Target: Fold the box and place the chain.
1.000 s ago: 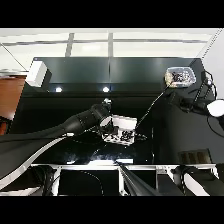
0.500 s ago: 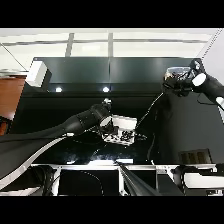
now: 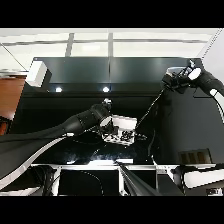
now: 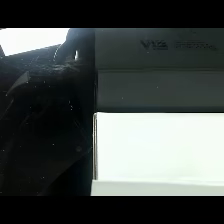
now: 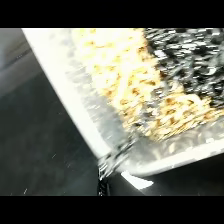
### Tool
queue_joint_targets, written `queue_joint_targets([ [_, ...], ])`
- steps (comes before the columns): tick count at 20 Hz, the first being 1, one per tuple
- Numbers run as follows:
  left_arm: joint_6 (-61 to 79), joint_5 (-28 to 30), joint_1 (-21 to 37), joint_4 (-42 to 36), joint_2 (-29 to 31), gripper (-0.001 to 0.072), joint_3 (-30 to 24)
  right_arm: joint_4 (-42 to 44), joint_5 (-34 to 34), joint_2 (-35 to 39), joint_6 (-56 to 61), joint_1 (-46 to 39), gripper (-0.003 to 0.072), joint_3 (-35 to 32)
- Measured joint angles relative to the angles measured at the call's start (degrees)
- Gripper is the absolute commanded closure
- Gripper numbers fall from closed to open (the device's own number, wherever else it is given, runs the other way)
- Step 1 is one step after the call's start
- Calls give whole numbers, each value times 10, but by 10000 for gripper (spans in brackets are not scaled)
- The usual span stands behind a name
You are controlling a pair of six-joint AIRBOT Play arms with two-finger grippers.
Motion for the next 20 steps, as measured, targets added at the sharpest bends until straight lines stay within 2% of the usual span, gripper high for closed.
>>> queue_joint_targets([
  [4,0,0,0,0,0,677,0,2,47,93,-70,-6,641,5],
  [10,0,0,0,0,0,677,0,-27,164,336,-114,-9,641,3],
  [13,0,0,0,0,0,677,0,-23,246,431,-121,-8,641,1],
  [17,0,0,0,0,0,677,0,29,378,499,-139,-3,641,-7],
  [20,0,0,0,0,0,677,0,79,436,520,-147,35,641,-49],
])
